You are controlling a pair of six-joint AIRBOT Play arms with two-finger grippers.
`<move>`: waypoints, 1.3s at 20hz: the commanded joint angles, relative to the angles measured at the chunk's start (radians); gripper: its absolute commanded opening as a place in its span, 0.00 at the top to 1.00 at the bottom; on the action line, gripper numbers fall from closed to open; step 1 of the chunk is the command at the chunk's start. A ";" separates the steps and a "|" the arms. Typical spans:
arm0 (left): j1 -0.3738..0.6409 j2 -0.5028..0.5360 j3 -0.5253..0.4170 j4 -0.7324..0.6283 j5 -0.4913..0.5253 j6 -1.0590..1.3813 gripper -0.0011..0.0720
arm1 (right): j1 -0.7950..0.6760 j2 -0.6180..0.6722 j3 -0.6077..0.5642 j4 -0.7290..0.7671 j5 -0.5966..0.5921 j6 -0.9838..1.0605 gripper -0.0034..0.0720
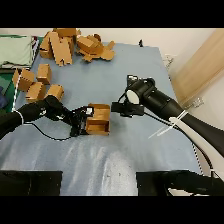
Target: Fold the box.
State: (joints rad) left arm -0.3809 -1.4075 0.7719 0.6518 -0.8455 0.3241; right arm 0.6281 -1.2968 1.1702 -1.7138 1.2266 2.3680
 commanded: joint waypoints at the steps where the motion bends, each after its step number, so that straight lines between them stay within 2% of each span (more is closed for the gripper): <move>1: 0.000 0.000 0.000 0.000 0.000 0.000 0.35 | -0.180 0.007 -0.088 0.206 -0.313 -0.152 0.96; 3: 0.000 0.000 0.000 0.000 0.000 0.000 0.35 | -0.306 -0.039 -0.145 0.601 -0.494 -0.441 0.96; 4: 0.000 0.000 0.000 0.000 0.000 0.000 0.35 | -0.354 -0.080 -0.151 0.805 -0.501 -0.624 0.96; 7: 0.000 0.000 0.000 0.000 -0.001 0.000 0.35 | -0.407 -0.211 -0.151 1.392 -0.377 -1.199 0.96; 9: 0.000 0.000 0.000 -0.001 0.000 0.000 0.35 | -0.389 -0.278 -0.151 1.578 -0.282 -1.392 0.96; 12: 0.000 0.000 0.000 -0.001 0.000 0.000 0.35 | -0.353 -0.344 -0.149 1.599 -0.126 -1.532 0.96; 14: 0.000 0.000 0.000 0.000 0.000 0.000 0.35 | -0.325 -0.333 -0.149 1.597 -0.007 -1.696 0.96; 16: 0.000 0.000 0.000 -0.001 -0.001 0.000 0.35 | -0.297 -0.296 -0.150 1.527 0.029 -1.815 0.96; 19: 0.000 0.000 0.000 -0.001 0.002 0.000 0.35 | -0.233 -0.240 -0.152 1.310 -0.060 -1.837 0.96; 23: 0.000 0.000 0.000 -0.001 0.001 0.000 0.35 | -0.119 -0.196 -0.163 1.199 -0.190 -1.899 0.96; 26: 0.000 0.000 0.000 -0.001 0.000 0.000 0.35 | -0.027 -0.160 -0.163 1.042 -0.310 -1.907 0.96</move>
State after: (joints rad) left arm -0.3809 -1.4075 0.7719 0.6510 -0.8455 0.3241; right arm 0.5236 -1.4891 1.0080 -0.5194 1.0344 0.4957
